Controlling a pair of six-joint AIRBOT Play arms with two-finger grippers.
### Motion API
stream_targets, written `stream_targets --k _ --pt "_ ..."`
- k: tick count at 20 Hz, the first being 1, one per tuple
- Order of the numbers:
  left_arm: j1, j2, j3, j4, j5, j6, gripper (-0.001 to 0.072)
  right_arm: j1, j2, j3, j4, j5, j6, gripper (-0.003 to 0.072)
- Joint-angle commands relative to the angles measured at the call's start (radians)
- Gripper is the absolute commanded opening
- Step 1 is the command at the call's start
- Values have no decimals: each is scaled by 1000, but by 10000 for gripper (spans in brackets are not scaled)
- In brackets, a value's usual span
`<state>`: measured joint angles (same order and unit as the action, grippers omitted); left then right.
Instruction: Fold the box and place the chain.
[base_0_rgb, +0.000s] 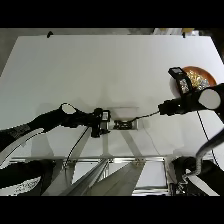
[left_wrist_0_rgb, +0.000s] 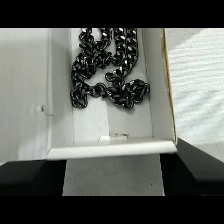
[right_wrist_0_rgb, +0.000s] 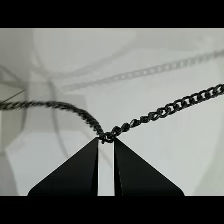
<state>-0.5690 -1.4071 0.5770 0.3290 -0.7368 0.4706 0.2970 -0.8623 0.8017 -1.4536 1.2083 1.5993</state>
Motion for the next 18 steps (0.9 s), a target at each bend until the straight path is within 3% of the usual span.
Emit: stream_targets --k 1,8,18 --pt "0 0 0 0 0 0 326 89 112 1 52 9 -11 21" --pt "0 0 0 0 0 0 326 315 128 1 162 -135 -6 21" --pt "0 0 0 0 0 0 326 446 100 1 267 -286 -3 22"
